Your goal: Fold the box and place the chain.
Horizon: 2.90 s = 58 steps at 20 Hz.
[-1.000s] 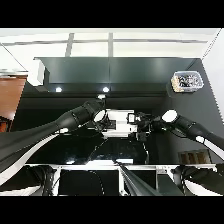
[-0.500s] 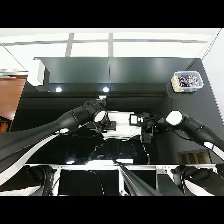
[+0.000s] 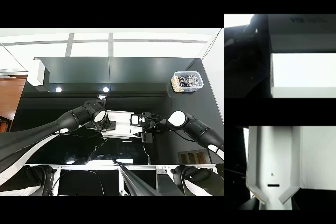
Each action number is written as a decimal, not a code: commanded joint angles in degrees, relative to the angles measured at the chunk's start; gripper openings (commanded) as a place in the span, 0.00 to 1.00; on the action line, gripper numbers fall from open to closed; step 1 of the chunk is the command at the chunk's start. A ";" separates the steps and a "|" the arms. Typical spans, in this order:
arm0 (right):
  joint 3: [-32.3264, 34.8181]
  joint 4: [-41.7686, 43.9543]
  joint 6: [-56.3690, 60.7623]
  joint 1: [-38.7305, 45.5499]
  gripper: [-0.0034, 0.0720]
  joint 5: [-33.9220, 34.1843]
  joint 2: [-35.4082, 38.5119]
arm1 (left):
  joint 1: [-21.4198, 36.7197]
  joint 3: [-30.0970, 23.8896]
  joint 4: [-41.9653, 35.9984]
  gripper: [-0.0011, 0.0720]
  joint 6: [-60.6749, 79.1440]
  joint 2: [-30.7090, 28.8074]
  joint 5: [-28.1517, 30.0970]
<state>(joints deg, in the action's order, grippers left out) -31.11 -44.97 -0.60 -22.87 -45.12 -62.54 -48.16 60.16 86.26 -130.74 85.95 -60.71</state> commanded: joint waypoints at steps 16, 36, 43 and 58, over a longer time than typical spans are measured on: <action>0.02 17.77 3.26 -0.02 0.61 2.67 -6.05 | 0.07 0.04 -0.39 0.06 -0.02 -0.02 0.24; 6.14 5.49 75.43 35.23 0.06 -4.79 5.64 | 0.07 0.04 -0.39 0.06 0.00 -0.02 0.02; 7.13 9.60 73.00 16.79 0.06 -8.66 -3.19 | 0.07 0.04 -0.39 0.06 0.00 -0.02 0.00; -5.18 8.39 69.92 9.84 0.73 -16.83 -3.61 | 0.07 0.04 -0.39 0.06 0.00 -0.02 0.00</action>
<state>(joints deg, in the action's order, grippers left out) -35.68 -37.26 69.01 -10.61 -63.16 -66.13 -48.12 60.16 85.86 -130.76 85.95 -60.73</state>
